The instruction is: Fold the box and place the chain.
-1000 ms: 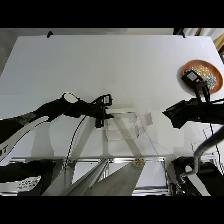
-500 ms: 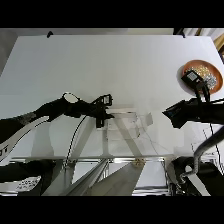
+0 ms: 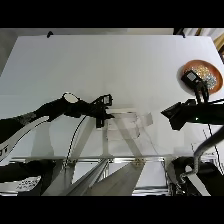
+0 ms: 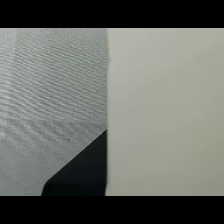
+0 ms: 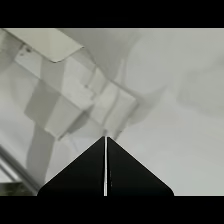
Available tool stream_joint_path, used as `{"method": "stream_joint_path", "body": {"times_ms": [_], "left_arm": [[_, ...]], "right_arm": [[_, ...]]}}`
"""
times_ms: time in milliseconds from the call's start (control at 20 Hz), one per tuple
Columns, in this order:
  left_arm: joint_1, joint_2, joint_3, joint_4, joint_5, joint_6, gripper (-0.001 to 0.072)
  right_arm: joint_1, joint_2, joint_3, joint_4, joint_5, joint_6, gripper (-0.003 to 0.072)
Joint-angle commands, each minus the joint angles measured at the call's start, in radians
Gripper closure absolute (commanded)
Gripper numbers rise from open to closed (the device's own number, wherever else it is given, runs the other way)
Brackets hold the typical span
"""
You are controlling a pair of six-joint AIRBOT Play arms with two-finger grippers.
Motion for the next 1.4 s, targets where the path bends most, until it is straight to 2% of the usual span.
{"method": "stream_joint_path", "body": {"times_ms": [0, 150, 250, 400, 450, 500, 550, 600, 850, 950, 1100, 1350], "left_arm": [[-0.001, -0.001, -0.001, 0.000, 0.000, 0.000, 0.0699], [-0.001, -0.001, -0.001, 0.000, 0.000, 0.000, 0.0699], [-0.001, -0.001, -0.001, 0.000, 0.000, 0.000, 0.0699], [-0.001, -0.001, -0.001, 0.000, 0.000, 0.000, 0.0699], [-0.001, -0.001, -0.001, 0.000, -0.001, 0.000, 0.0699], [-0.001, 0.000, -0.001, 0.000, -0.003, 0.000, 0.0699], [-0.001, -0.001, -0.001, 0.000, -0.006, 0.000, 0.0699], [-0.001, -0.001, -0.001, 0.000, -0.007, 0.000, 0.0699], [-0.001, 0.000, -0.001, 0.000, -0.006, 0.000, 0.0699], [-0.001, 0.000, -0.001, 0.000, -0.007, 0.000, 0.0699], [-0.001, 0.000, -0.001, 0.000, -0.007, 0.000, 0.0699], [-0.001, 0.000, -0.001, 0.000, -0.007, 0.000, 0.0699]], "right_arm": [[0.040, -0.001, 0.000, 0.140, 0.047, -0.120, 0.0669], [0.213, -0.029, -0.010, 0.111, 0.044, -0.303, 0.0669], [0.353, -0.069, -0.012, 0.070, 0.048, -0.321, 0.0669], [0.498, -0.105, -0.013, -0.098, 0.027, -0.321, 0.0667], [0.506, -0.104, -0.016, -0.155, 0.009, -0.316, 0.0625], [0.506, -0.101, -0.025, -0.204, -0.022, -0.317, 0.0482], [0.506, -0.101, -0.046, -0.235, -0.069, -0.318, 0.0275], [0.506, -0.101, -0.078, -0.249, -0.144, -0.326, 0.0163], [0.506, -0.101, -0.317, -0.249, -0.488, -0.541, 0.0105], [0.506, -0.101, -0.413, -0.249, -0.580, -0.614, 0.0098], [0.525, -0.101, -0.490, -0.248, -0.618, -0.640, 0.0092], [0.564, -0.101, -0.490, -0.131, -0.653, -0.639, 0.0092]]}}
